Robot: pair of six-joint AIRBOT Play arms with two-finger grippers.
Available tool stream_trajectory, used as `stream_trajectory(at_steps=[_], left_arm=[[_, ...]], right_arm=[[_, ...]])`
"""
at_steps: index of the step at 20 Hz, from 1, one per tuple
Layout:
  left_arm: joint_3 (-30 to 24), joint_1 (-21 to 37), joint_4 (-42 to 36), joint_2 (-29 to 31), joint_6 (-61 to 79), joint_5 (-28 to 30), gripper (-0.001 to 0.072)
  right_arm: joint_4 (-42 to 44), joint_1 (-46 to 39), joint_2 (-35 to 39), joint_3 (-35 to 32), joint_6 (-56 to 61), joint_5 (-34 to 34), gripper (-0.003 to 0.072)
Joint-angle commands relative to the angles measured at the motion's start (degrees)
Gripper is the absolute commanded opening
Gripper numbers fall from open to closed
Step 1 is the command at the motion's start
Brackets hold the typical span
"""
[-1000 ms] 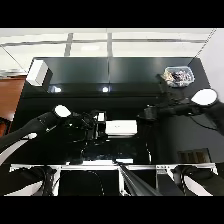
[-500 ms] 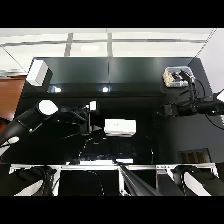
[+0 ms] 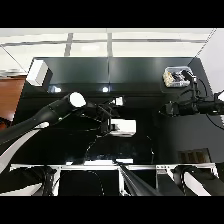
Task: Fold the box and place the chain.
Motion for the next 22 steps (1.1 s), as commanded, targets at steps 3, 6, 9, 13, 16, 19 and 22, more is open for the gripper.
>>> stream_trajectory(at_steps=[3,6,9,13,16,19,22], left_arm=[[1.4,-1.1,-0.2,-3.8,-0.8,-2.7,0.0707],[1.4,-1.2,0.0,-3.8,-0.8,-3.3,0.0707],[1.5,-1.2,0.5,-3.8,-0.9,-4.9,0.0707],[1.5,-2.7,6.5,-4.1,-8.2,0.9,0.0707],[1.7,-5.1,14.3,-4.8,-15.5,2.2,0.0693],[3.5,-6.7,25.1,-4.7,-27.4,1.3,0.039],[7.7,-3.7,32.5,-2.3,-37.4,-5.7,0.0284]], right_arm=[[-0.1,0.0,0.0,0.0,0.1,-0.2,0.0015],[-0.1,0.0,0.0,0.0,0.1,-0.3,0.0015],[-0.1,0.0,0.0,0.0,0.1,-0.4,0.0015],[-0.1,0.0,0.0,0.0,0.4,-0.4,0.0016],[-0.1,0.0,0.0,0.0,0.7,-0.8,0.0015],[0.0,0.0,0.0,0.0,0.7,-0.8,0.0015],[-0.1,0.0,0.0,0.0,0.7,-0.8,0.0016]])
